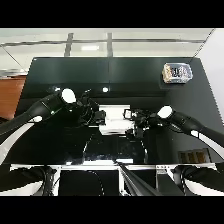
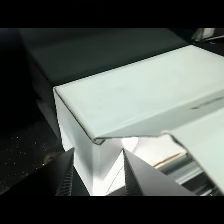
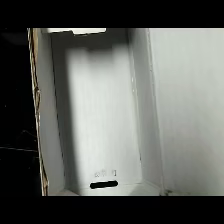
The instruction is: Fold the box and place the chain.
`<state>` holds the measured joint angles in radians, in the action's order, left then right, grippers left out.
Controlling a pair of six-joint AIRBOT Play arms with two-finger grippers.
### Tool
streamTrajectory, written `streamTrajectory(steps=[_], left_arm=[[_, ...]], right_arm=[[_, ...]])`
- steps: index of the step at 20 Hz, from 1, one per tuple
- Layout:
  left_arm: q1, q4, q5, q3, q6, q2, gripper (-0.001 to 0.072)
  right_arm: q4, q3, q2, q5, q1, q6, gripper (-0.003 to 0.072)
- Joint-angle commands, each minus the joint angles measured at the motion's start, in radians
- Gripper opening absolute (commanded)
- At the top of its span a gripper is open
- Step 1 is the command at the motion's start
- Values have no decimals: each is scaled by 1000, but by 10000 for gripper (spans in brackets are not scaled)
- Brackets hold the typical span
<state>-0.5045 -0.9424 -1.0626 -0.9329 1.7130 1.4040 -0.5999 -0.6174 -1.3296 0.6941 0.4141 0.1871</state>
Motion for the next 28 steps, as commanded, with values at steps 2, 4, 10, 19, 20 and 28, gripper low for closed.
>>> streamTrajectory(steps=[2,4,10,19,20,28], left_arm=[[-47,-174,11,-1,143,3,353],[-69,-257,9,-1,223,6,352],[-140,-386,1,-78,364,39,353],[-242,-494,-53,-153,567,106,351],[-245,-496,-53,-153,570,107,351],[-245,-508,-80,-179,572,126,274]], right_arm=[[0,-1,0,0,0,0,182],[0,-1,0,0,0,0,183],[0,-1,0,0,0,0,182],[0,-1,0,0,0,0,182],[0,-1,0,0,0,0,182],[0,-1,0,0,0,0,182]])
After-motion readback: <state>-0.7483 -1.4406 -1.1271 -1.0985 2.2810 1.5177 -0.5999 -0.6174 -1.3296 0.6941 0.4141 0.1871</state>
